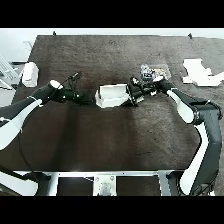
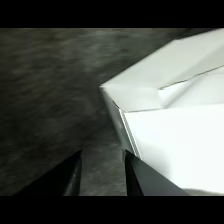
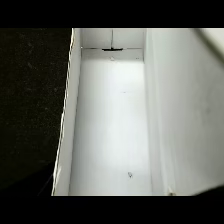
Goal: Fold the box and place the chain.
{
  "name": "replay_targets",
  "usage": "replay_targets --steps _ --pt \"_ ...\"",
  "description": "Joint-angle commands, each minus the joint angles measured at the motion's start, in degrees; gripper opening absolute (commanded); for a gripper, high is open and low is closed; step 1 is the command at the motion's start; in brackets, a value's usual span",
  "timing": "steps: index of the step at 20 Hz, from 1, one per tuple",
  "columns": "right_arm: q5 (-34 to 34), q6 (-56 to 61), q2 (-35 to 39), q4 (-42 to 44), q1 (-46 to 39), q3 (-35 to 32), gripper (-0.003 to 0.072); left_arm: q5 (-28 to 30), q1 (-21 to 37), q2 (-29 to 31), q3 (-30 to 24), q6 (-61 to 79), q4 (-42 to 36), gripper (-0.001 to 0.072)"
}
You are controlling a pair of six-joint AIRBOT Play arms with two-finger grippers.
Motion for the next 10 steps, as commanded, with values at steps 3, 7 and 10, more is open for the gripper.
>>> replay_targets --steps 3,7,10 --pt "0.0 0.0 0.0 0.0 0.0 0.0 0.0506 -3.5 -0.2 -0.2 1.2 2.6 -5.6 0.0313" --pt "0.0 0.0 0.0 0.0 0.0 0.0 0.0505 -4.3 -0.2 0.0 2.5 2.8 -6.8 0.0449" --pt "0.0 0.0 0.0 0.0 0.0 0.0 0.0505 -4.5 -0.3 0.0 2.7 2.6 -7.8 0.0449"
